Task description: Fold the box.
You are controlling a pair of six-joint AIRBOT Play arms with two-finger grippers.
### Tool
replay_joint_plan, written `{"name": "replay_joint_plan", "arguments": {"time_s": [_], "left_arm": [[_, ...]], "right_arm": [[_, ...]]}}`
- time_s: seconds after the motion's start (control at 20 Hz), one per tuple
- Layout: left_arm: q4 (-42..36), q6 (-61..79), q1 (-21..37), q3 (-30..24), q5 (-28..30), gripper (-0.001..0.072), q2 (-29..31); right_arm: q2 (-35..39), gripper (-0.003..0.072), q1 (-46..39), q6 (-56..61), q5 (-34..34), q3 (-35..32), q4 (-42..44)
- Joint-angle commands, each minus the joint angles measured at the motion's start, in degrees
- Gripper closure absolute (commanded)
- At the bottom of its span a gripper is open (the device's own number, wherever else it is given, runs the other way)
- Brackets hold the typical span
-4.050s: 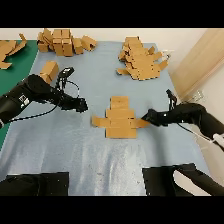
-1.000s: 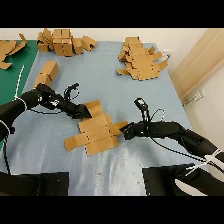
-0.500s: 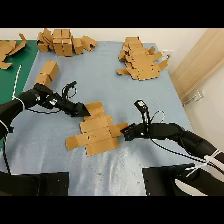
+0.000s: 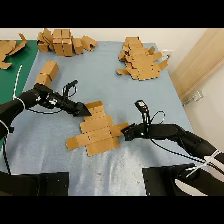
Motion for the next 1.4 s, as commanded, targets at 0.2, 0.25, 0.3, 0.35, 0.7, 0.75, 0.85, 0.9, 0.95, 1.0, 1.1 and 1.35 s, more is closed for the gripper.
{"name": "replay_joint_plan", "arguments": {"time_s": [0.2, 0.25, 0.3, 0.35, 0.7, 0.75, 0.85, 0.9, 0.95, 1.0, 1.1, 1.35], "left_arm": [[0.1, 0.6, -0.1, -1.4, -1.6, 0.0485, -0.1], [0.1, 0.7, -0.1, -1.6, -1.4, 0.0486, -0.1], [0.0, 0.8, -0.1, -1.6, -0.9, 0.0487, 0.0], [0.0, 1.1, -0.1, -1.6, -0.4, 0.0604, 0.0], [-0.5, 5.8, -0.1, -1.5, 1.0, 0.0697, 0.0], [-0.8, 7.1, -0.1, -1.5, 1.0, 0.0697, 0.0], [-1.4, 9.9, -0.2, -1.5, 1.0, 0.0696, 0.0], [-1.4, 11.5, -0.5, -1.5, 0.7, 0.0697, 0.0], [-1.5, 12.7, -1.0, -1.5, -0.6, 0.0696, 0.0], [-1.4, 14.6, -1.6, -1.3, -2.9, 0.0697, 0.0], [-1.8, 17.3, -3.5, -0.9, -5.4, 0.0696, 0.4], [-5.8, 31.7, -9.2, -0.8, 3.7, 0.0696, 4.2]], "right_arm": [[0.0, 0.068, 0.1, 0.0, 0.6, 0.0, 0.0], [0.0, 0.068, 0.1, 0.0, 0.6, 0.0, 0.0], [0.0, 0.068, 0.1, 0.0, 0.6, 0.0, 0.0], [0.0, 0.068, 0.1, 0.0, 0.6, 0.0, 0.0], [0.0, 0.0678, 0.1, 0.0, 0.7, 0.0, 0.0], [0.0, 0.0584, 0.0, 0.0, 0.7, 0.0, 0.0], [0.0, 0.0368, 0.0, 0.8, 0.7, 0.0, -0.2], [0.0, 0.0368, -0.2, 2.6, 1.0, 0.1, -1.3], [0.1, 0.0368, -0.9, 5.6, 1.7, 0.1, -2.7], [0.2, 0.0369, -2.0, 8.0, 2.7, 0.1, -3.8], [0.2, 0.0368, -5.2, 11.0, 5.4, 0.2, -4.3], [0.3, 0.0433, -11.1, 21.2, 6.7, 2.8, -4.1]]}}
